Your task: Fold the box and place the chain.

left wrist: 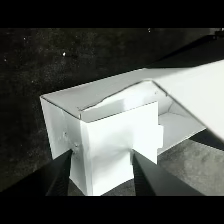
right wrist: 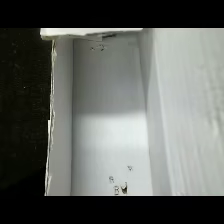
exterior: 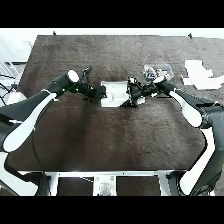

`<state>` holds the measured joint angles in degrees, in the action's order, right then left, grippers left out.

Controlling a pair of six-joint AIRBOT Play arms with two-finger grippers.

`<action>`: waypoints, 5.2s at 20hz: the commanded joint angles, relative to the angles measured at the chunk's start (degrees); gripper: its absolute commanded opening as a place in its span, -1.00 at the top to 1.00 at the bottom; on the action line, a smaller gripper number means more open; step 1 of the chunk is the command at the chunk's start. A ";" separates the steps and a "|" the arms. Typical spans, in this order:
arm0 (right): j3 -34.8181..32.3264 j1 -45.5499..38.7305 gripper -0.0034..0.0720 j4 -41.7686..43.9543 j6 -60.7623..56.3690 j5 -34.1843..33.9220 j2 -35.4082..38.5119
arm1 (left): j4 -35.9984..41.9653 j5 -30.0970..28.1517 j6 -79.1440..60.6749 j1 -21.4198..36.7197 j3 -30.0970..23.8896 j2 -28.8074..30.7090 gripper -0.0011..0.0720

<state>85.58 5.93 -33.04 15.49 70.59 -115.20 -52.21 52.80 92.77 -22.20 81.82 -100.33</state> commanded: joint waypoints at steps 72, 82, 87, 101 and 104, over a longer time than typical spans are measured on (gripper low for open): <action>0.00 0.07 -0.65 0.04 0.00 -0.02 -0.02 | -37.48 24.87 23.78 -9.42 32.81 -17.99 -0.18; 0.00 0.07 -0.65 0.04 0.00 -0.02 -0.02 | -36.22 25.40 25.40 -9.99 32.74 -17.99 -0.09; 0.00 0.07 -0.65 0.04 0.00 -0.02 -0.02 | -35.93 24.33 26.97 -10.86 32.57 -18.01 0.01; 0.00 0.07 -0.65 0.04 0.00 -0.02 -0.02 | -37.83 27.04 28.76 -10.97 32.44 -18.01 0.52; 0.00 0.07 -0.65 0.04 0.00 -0.02 -0.02 | -37.83 27.30 28.81 -10.97 32.44 -18.01 0.75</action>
<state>85.58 6.00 -33.04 15.51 70.65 -115.20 -89.71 79.26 121.45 -33.21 114.28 -118.32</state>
